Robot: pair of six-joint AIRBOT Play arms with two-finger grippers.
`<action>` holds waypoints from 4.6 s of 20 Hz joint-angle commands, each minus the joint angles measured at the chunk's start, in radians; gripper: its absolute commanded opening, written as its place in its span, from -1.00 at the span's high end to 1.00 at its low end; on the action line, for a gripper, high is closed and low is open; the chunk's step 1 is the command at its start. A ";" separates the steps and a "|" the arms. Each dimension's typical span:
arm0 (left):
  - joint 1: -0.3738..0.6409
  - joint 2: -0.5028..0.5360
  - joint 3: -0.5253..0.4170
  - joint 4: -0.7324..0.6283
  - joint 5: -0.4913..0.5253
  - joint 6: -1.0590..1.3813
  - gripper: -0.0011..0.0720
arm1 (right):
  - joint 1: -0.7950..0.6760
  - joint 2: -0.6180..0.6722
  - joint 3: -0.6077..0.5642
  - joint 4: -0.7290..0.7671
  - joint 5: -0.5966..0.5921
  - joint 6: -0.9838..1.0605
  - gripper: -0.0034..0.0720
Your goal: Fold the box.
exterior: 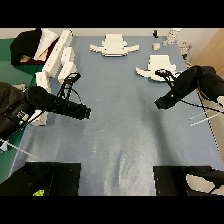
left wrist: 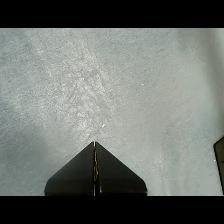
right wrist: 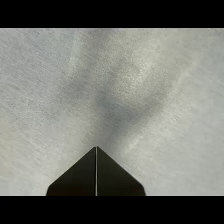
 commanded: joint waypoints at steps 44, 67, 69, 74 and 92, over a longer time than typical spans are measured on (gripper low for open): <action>-0.001 0.001 0.000 0.000 0.000 0.000 0.93 | -0.383 -0.534 0.578 0.540 -0.166 0.183 0.91; -0.001 0.001 0.000 0.000 0.000 0.000 0.93 | -0.121 0.385 -0.488 0.230 0.168 0.445 -0.45; -0.001 0.001 0.000 0.000 0.000 0.000 0.93 | -0.202 0.381 -0.431 0.108 0.136 0.475 -0.20; -0.001 0.001 0.000 0.000 0.001 0.000 0.93 | -0.426 0.267 -0.429 0.226 0.116 0.257 -0.09; -0.001 0.001 0.000 -0.030 0.000 0.000 0.93 | -0.352 0.000 -0.431 0.653 0.041 -0.220 0.23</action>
